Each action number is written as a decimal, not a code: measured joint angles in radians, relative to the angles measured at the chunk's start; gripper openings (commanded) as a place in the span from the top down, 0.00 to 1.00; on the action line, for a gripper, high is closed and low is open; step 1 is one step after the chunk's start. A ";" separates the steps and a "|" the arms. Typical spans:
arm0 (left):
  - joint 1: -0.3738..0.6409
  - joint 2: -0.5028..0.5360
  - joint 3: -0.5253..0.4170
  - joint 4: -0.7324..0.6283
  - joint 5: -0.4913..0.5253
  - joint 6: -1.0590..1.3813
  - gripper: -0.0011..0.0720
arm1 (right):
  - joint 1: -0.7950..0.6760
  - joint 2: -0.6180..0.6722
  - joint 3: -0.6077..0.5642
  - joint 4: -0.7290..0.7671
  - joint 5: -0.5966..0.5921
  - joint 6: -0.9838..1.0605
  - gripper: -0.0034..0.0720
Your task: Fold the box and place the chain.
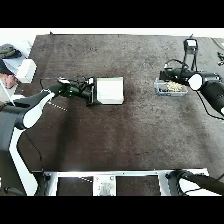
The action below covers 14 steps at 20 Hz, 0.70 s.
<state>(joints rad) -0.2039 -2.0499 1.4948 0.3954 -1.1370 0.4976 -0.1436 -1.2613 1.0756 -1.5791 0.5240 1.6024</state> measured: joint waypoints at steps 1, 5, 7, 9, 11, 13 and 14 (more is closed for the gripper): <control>0.000 0.000 0.000 0.000 0.000 0.000 0.60 | -0.031 -0.026 0.012 0.031 0.027 -0.033 0.60; 0.000 0.000 0.000 0.000 0.000 0.000 0.60 | -0.109 -0.169 0.143 0.128 0.194 -0.158 0.58; 0.000 0.000 0.000 0.000 0.000 0.000 0.60 | -0.131 -0.256 0.242 0.146 0.298 -0.201 0.58; 0.000 0.000 0.000 0.000 0.001 0.000 0.60 | -0.139 -0.338 0.341 0.162 0.389 -0.233 0.58; 0.000 0.000 0.000 0.000 0.001 0.000 0.60 | -0.146 -0.410 0.426 0.168 0.472 -0.253 0.58; 0.000 0.000 0.000 0.000 0.001 0.000 0.60 | -0.150 -0.471 0.490 0.178 0.540 -0.274 0.58; 0.000 0.000 0.000 0.000 0.001 0.000 0.60 | -0.150 -0.496 0.513 0.182 0.568 -0.283 0.58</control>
